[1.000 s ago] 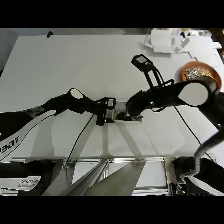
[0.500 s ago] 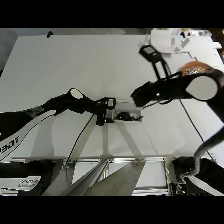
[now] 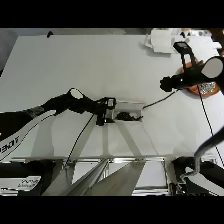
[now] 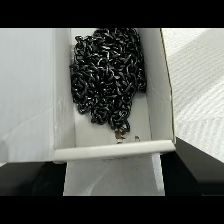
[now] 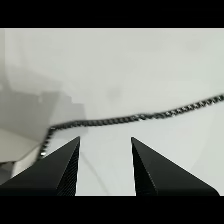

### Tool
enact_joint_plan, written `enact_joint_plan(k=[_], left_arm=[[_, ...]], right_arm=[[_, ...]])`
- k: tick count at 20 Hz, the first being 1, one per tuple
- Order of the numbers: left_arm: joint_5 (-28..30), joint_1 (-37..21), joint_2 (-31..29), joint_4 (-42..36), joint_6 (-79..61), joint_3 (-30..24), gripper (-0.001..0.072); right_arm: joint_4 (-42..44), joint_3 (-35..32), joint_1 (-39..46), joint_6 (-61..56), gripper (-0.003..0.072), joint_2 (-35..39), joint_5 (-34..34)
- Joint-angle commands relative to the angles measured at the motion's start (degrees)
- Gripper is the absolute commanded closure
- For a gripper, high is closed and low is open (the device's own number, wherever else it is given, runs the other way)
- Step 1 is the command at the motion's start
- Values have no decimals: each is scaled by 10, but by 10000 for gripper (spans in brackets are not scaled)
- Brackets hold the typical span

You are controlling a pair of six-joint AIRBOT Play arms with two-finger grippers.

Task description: Fold the box and place the chain.

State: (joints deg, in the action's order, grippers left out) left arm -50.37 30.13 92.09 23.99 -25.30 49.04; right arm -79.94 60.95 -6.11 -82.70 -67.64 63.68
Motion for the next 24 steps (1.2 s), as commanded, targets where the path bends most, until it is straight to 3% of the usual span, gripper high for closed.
enact_joint_plan(k=[1,6,12,13,16,20,24], left_arm=[[0,0,0,0,0,0,458],[0,0,0,0,0,0,458],[0,0,0,0,0,0,458],[0,0,0,0,0,0,458],[0,0,0,0,0,0,458],[0,0,0,0,0,0,458],[0,0,0,0,0,0,458]], right_arm=[[-12,1,34,2,328,-80,2],[-14,1,34,2,328,-184,4],[-17,1,34,2,337,-214,-16],[-17,1,34,2,379,-216,-16],[-17,1,34,0,404,-219,-16],[-11,1,34,2,656,-219,4],[-9,1,34,38,672,-202,78]])
